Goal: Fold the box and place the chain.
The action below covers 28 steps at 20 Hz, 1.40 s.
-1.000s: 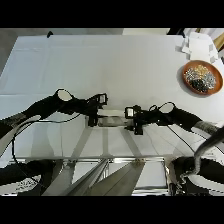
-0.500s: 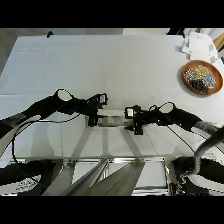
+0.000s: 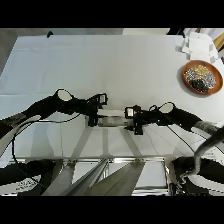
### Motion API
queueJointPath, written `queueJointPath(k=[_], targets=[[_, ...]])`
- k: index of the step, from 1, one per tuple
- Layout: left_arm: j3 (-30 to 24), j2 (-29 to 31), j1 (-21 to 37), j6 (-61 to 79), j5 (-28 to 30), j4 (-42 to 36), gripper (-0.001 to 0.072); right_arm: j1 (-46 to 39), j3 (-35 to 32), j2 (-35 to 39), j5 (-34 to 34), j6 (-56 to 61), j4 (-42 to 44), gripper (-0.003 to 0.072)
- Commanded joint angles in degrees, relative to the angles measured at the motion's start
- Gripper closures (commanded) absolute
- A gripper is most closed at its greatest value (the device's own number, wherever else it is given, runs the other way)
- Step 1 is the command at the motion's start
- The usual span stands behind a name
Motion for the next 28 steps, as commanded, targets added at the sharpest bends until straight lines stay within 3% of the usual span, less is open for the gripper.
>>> queueJointPath(k=[1,10,11,12,13,15,21,24,25,26,28], targets=[[0.0,0.0,0.0,0.0,0.0,0.0,0.0700,0.0,0.0,0.0,0.1,0.0,0.0,0.0386],[0.0,0.1,0.0,0.0,-0.5,0.0,0.0699,0.0,0.0,0.0,0.1,0.0,0.0,0.0386],[0.0,0.1,0.0,0.0,-0.3,0.0,0.0654,0.0,0.0,0.0,0.1,0.0,0.0,0.0386],[0.0,0.2,0.1,0.0,-0.2,0.1,0.0434,0.0,0.0,0.0,0.1,0.0,0.0,0.0386],[0.0,0.2,0.2,0.0,0.1,0.2,0.0084,0.0,0.0,0.0,0.1,0.0,0.0,0.0386],[0.0,1.4,0.5,-1.0,0.0,2.2,0.0013,0.0,0.0,0.0,0.1,0.0,0.0,0.0386],[0.0,10.1,5.8,-16.3,-1.1,15.7,0.0014,0.0,0.0,0.0,0.1,0.0,0.0,0.0386],[0.0,15.7,9.3,-19.8,-5.1,18.5,0.0020,0.0,0.0,0.0,0.1,0.0,0.0,0.0386],[0.0,17.7,10.3,-20.6,-7.6,19.0,0.0098,0.0,0.0,0.0,0.1,0.0,0.0,0.0386],[0.0,19.4,11.0,-21.7,-10.3,19.8,0.0235,0.0,0.0,0.0,0.1,0.0,0.0,0.0386],[0.0,22.6,11.6,-23.8,-17.5,21.6,0.0680,0.0,0.0,0.0,0.1,0.0,0.0,0.0386]])
